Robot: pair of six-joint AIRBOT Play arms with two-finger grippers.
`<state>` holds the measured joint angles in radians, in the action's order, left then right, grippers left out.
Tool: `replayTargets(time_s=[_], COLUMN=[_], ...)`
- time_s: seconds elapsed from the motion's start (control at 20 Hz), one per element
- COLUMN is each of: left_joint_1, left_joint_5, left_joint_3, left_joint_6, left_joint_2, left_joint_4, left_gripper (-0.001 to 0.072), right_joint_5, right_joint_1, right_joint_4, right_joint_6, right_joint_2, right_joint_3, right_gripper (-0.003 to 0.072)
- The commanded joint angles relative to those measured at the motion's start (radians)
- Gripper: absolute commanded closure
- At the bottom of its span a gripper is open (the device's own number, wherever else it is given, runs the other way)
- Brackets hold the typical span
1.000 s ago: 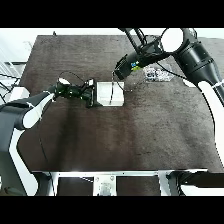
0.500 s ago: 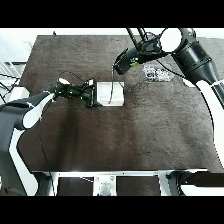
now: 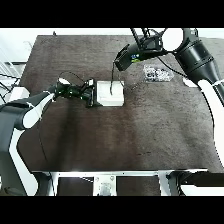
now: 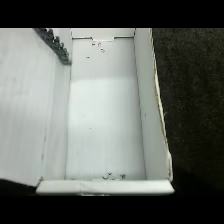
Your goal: Fold the box and place the chain.
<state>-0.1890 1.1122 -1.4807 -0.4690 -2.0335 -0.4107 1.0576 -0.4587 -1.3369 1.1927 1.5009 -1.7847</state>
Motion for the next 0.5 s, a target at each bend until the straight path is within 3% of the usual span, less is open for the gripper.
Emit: replayTargets(time_s=[0.0,0.25,0.45], left_joint_1=[0.0,0.0,0.0], left_joint_5=[0.0,0.0,0.0], left_joint_3=[0.0,0.0,0.0], left_joint_6=[0.0,0.0,0.0], left_joint_2=[0.0,0.0,0.0], left_joint_4=[0.0,0.0,0.0], left_gripper=[0.0194,0.0194,0.0194], right_joint_5=[-0.002,-0.082,-0.118], right_joint_1=[-0.001,-0.001,-0.002], right_joint_4=[0.02,0.064,0.152], right_joint_6=[0.007,0.006,-0.001], right_joint_2=[0.001,0.035,0.114], right_joint_3=[0.051,0.216,0.282], right_gripper=[0.0675,0.0677,0.0677])
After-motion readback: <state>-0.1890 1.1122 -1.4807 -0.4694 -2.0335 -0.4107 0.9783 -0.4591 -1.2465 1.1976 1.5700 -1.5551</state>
